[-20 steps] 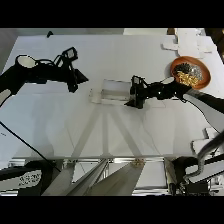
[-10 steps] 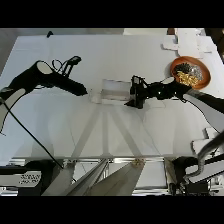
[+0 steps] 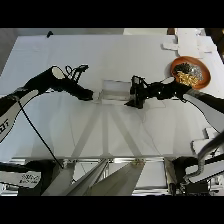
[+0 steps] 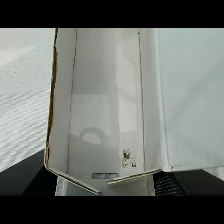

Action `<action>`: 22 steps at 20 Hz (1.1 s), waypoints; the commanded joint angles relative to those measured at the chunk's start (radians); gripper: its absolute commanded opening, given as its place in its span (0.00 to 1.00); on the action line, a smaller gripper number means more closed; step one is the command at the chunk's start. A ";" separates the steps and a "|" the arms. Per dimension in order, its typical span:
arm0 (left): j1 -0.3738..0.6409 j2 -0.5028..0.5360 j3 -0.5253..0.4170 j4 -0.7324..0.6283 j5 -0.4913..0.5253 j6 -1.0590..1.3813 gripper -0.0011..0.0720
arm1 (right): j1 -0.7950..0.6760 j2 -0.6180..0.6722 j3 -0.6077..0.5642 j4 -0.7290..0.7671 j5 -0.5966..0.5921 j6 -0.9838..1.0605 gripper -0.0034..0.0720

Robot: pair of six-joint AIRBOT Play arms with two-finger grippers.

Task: Fold the box and place the chain.

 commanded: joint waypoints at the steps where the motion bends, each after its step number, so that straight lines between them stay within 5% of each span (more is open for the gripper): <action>1: 0.000 -0.002 0.001 0.031 0.003 -0.009 0.02 | 0.000 0.000 0.001 0.000 0.000 0.000 0.80; 7: 0.016 -0.002 0.001 0.103 -0.011 -0.056 0.02 | 0.000 0.000 0.001 0.000 0.000 0.000 0.80; 14: 0.001 -0.002 0.001 -0.036 -0.003 -0.006 0.02 | 0.000 0.000 0.001 0.000 0.000 0.000 0.80; 22: 0.006 -0.002 0.001 -0.040 -0.021 -0.006 0.03 | 0.000 0.000 0.001 0.000 0.000 0.000 0.80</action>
